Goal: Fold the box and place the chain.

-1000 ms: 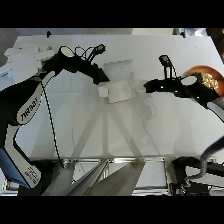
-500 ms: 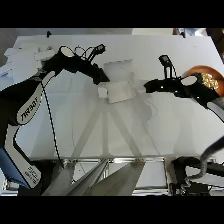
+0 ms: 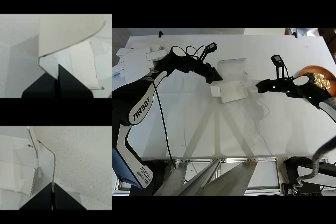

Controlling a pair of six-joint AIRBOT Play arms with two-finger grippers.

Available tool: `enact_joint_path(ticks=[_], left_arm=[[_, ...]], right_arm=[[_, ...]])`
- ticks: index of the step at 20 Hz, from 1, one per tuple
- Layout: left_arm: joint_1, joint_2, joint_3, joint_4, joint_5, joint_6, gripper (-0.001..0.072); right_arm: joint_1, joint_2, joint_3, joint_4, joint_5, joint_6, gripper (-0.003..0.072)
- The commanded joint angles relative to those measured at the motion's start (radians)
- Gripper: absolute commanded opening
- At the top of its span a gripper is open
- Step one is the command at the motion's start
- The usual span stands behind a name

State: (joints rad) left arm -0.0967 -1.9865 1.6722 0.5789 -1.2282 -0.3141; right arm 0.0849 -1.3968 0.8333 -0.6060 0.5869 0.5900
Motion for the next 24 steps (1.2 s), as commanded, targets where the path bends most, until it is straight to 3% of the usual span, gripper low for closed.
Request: enact_joint_path(ticks=[1,2,3,5,6,11,20,24], left_arm=[[-0.001,0.002,0.000,-0.006,0.000,0.000,0.0010],[-0.001,0.002,0.000,-0.006,0.000,0.000,0.0010],[-0.001,0.002,0.000,-0.006,0.000,0.000,0.0010],[-0.001,0.002,0.000,-0.006,0.000,0.001,0.0009],[0.000,0.002,0.000,-0.006,-0.002,0.001,0.0008],[0.002,0.025,0.000,-0.009,-0.058,0.005,0.0004],[-0.007,0.238,0.000,0.029,-0.240,0.085,-0.0001],[-0.030,0.306,0.000,0.059,-0.263,0.065,-0.0001]], right_arm=[[0.001,0.000,0.000,0.001,0.006,0.004,0.0009],[0.001,0.000,0.000,0.001,0.011,0.004,0.0010],[0.001,0.000,0.000,0.002,0.013,0.004,0.0066],[0.001,0.000,0.000,0.002,0.021,0.005,0.0468],[0.001,0.001,0.000,0.002,0.032,0.005,0.0540],[-0.007,0.055,0.000,-0.001,0.034,0.004,0.0539],[-0.093,0.146,0.000,-0.098,-0.161,0.003,0.0538],[-0.093,0.146,0.000,-0.098,-0.165,0.003,0.0538]])
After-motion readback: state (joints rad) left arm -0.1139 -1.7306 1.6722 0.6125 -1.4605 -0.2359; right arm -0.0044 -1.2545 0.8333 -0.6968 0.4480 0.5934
